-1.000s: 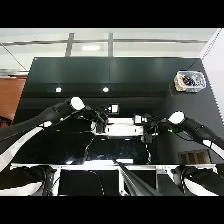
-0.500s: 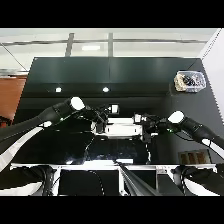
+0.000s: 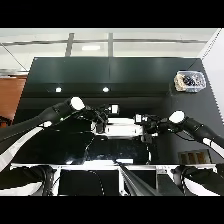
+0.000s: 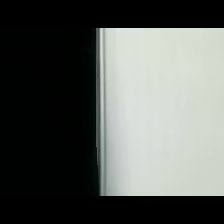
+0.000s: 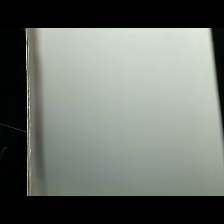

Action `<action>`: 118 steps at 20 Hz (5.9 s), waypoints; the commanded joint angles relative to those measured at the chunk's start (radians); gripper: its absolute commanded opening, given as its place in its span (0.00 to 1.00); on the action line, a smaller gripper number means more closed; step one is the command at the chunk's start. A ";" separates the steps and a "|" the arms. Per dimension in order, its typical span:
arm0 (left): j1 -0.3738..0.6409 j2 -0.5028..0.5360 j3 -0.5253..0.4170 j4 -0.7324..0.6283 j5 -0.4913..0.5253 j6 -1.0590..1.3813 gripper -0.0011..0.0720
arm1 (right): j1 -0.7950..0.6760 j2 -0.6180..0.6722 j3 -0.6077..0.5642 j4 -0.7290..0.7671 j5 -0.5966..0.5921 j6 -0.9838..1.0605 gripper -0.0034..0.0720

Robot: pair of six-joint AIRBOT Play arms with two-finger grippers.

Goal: Fold the box and place the chain.

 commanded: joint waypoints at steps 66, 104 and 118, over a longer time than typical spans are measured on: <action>-0.044 0.259 -0.127 -0.153 0.151 -0.797 0.05 | 0.002 0.026 0.000 -0.024 -0.014 0.022 0.30; 0.023 0.395 -0.328 0.150 0.159 -0.122 0.97 | 0.002 0.026 0.000 -0.028 0.013 0.023 0.30; -0.008 0.201 -0.187 0.010 0.017 -0.121 0.23 | 0.002 0.026 0.000 -0.028 0.012 0.023 0.30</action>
